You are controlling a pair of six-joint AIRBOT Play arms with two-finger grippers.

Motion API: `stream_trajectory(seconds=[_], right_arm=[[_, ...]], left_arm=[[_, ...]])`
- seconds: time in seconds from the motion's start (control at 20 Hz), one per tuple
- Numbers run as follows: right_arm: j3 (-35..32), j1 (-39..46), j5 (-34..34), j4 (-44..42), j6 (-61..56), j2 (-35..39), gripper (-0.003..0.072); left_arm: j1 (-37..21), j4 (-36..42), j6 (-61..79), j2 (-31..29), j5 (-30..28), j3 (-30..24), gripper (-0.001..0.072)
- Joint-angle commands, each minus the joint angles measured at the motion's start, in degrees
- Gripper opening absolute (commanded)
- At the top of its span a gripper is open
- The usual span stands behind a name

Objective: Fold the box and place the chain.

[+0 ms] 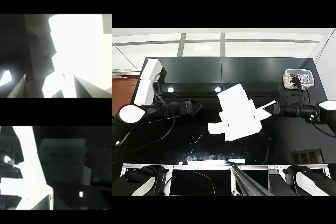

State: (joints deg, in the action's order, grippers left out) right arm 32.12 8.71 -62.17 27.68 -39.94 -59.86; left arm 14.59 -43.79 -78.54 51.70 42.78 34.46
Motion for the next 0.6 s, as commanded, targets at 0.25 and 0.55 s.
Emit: stream_trajectory(seconds=[0.25, 0.55], right_arm=[[-6.6, -1.4, -0.3, 0.5, 2.5, 13.2, 0.0040], [-7.3, -1.4, -0.7, 0.5, 2.4, 13.2, 0.0039]], left_arm=[[-2.1, 25.9, 25.6, 20.2, 11.4, 0.0, 0.0705], [0.5, 33.8, 32.2, 28.9, 10.1, 1.7, 0.0704]])
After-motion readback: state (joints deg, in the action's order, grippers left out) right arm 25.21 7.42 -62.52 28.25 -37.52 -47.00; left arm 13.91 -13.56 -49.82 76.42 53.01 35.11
